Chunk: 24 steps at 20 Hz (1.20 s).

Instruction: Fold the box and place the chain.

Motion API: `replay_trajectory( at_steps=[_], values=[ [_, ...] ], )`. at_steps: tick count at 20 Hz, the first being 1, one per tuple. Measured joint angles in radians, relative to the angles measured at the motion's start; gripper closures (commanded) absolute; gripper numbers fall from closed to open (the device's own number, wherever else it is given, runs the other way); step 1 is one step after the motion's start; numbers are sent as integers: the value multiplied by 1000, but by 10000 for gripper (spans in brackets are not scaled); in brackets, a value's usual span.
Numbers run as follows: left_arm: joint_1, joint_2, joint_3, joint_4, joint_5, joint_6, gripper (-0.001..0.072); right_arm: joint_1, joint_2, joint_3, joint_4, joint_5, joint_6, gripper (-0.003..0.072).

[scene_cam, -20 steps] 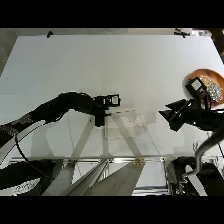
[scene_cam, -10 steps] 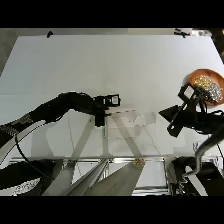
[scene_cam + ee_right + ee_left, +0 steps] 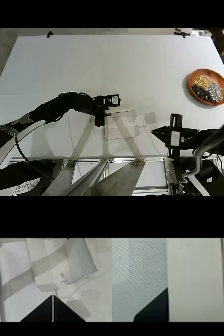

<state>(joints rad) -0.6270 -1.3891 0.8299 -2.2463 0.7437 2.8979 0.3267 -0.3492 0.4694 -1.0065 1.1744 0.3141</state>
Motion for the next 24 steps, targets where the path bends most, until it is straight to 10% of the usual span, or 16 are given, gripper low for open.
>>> replay_trajectory(
  at_steps=[2, 6, 24],
  values=[
    [0, 0, 0, 0, 0, 0, 699, 61, -13, -42, -58, -43, -14, 276],
    [0, 0, 0, 0, 0, 0, 699, 146, -96, -124, -122, -150, -27, -6],
    [0, 0, 0, 0, 0, 0, 699, 313, -457, -193, -57, -676, 87, -22]
  ],
)
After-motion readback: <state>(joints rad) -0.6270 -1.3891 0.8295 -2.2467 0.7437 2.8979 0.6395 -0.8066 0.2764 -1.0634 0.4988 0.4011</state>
